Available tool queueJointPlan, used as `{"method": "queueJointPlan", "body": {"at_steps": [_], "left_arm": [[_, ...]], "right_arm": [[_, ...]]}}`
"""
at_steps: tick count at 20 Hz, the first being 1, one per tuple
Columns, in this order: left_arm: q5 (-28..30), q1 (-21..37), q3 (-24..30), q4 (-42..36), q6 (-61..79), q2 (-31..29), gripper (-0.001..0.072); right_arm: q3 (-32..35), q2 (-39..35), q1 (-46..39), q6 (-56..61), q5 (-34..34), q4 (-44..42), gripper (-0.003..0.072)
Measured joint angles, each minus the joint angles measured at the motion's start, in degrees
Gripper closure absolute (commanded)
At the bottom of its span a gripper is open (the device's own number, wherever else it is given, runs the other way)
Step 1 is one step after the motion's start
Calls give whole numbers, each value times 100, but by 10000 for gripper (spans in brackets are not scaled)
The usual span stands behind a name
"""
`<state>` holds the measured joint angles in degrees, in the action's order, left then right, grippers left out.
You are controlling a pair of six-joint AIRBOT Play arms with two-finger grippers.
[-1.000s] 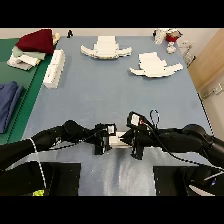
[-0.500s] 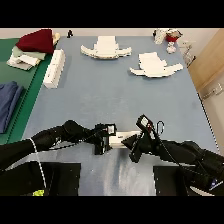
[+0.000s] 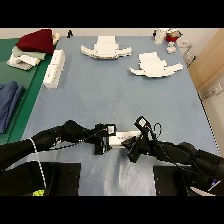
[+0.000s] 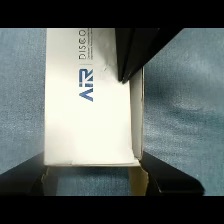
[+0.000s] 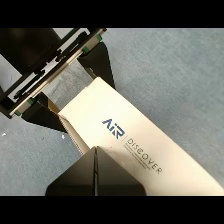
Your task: Fold the box.
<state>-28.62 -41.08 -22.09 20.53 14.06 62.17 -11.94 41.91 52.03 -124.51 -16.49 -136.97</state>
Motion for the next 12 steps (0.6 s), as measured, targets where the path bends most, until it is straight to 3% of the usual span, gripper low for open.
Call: {"method": "queueJointPlan", "body": {"at_steps": [7,12], "left_arm": [[-9,0,0,-2,0,0,195],[-13,0,0,-7,0,0,194]], "right_arm": [[-98,-140,0,7,-57,153,666],[-667,-415,-116,256,-619,815,666]]}}
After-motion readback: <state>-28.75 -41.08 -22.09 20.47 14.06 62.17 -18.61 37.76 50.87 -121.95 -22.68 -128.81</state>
